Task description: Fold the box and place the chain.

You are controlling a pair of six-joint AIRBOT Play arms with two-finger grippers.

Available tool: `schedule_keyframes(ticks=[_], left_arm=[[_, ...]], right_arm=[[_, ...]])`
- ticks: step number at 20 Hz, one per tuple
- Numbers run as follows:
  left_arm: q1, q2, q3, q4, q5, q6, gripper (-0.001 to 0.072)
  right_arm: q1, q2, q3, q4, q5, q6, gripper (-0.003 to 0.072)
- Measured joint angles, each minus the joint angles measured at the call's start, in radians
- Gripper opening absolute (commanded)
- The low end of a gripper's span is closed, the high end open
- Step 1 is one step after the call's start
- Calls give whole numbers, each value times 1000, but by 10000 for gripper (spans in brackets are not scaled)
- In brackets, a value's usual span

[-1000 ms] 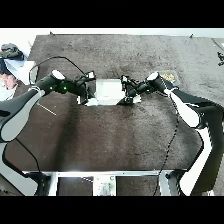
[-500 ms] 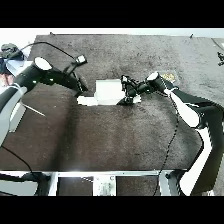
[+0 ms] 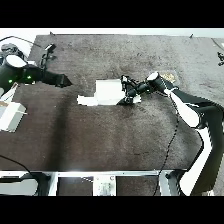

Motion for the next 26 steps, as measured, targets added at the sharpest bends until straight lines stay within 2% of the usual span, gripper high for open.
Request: schedule_keyframes(ticks=[3,7,14,26], left_arm=[[66,0,-72,-59,14,-43,8],[102,-29,-141,-105,35,-68,7],[114,-168,-173,-236,42,-60,10],[12,-317,-177,-344,83,-13,11]], right_arm=[[0,0,0,0,0,0,346],[0,0,0,0,0,0,346],[0,0,0,0,0,0,346],[0,0,0,0,0,0,346]])
